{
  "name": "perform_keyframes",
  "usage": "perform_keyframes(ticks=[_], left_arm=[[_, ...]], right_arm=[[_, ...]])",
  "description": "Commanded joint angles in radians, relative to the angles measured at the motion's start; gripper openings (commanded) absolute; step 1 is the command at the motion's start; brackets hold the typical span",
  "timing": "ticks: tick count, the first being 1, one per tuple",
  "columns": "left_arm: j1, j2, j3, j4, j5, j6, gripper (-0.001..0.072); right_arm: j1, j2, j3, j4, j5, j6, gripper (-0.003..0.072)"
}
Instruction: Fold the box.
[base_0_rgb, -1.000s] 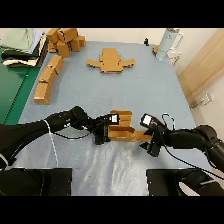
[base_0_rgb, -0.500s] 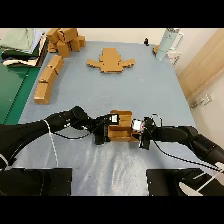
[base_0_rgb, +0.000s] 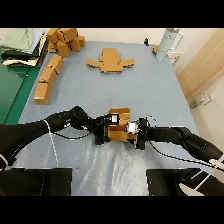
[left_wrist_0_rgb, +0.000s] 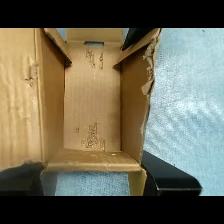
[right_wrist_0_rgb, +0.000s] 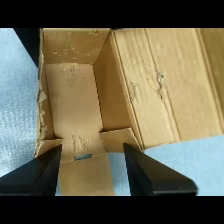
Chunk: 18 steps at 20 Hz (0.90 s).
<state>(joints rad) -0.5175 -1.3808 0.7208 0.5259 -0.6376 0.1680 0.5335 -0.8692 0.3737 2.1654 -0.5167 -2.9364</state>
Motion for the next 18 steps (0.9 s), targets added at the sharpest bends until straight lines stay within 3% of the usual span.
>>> perform_keyframes(ticks=[1, 2, 3, 4, 5, 6, 7, 10, 12, 14, 18], left_arm=[[0.000, 0.001, 0.001, -0.002, 0.000, -0.001, 0.0469], [0.000, 0.001, 0.001, -0.002, 0.000, -0.001, 0.0469], [0.000, 0.001, 0.001, -0.002, 0.000, -0.001, 0.0469], [0.000, 0.001, 0.001, -0.002, 0.001, -0.001, 0.0469], [0.000, 0.001, 0.001, -0.002, 0.000, -0.001, 0.0469], [0.000, 0.001, 0.001, -0.002, 0.000, -0.001, 0.0469], [0.000, 0.001, 0.001, -0.002, 0.000, -0.001, 0.0469], [0.000, 0.001, 0.001, -0.002, 0.000, -0.001, 0.0469], [0.000, 0.001, 0.001, -0.002, 0.000, -0.001, 0.0469], [0.000, 0.001, 0.001, -0.002, 0.000, -0.001, 0.0469], [0.000, 0.001, 0.001, -0.002, 0.000, -0.001, 0.0469]], right_arm=[[0.009, -0.014, 0.000, 0.003, 0.004, -0.005, 0.0645], [0.009, -0.014, 0.000, -0.001, 0.004, -0.005, 0.0643], [0.008, -0.008, 0.000, -0.009, -0.002, 0.001, 0.0542], [0.008, 0.010, 0.002, -0.046, -0.016, 0.048, 0.0280], [0.006, 0.044, 0.011, -0.136, -0.034, 0.179, 0.0143], [0.003, 0.083, 0.026, -0.255, -0.058, 0.381, 0.0120], [-0.004, 0.131, 0.049, -0.417, -0.113, 0.637, 0.0008], [-0.044, 0.256, 0.109, -0.916, -0.333, 1.412, 0.0008], [-0.121, 0.295, 0.107, -1.070, -0.472, 1.810, 0.0006], [-0.226, 0.270, 0.068, -0.933, -0.487, 1.830, 0.0006], [-0.294, 0.124, -0.018, -0.349, -0.291, 1.491, 0.0006]])
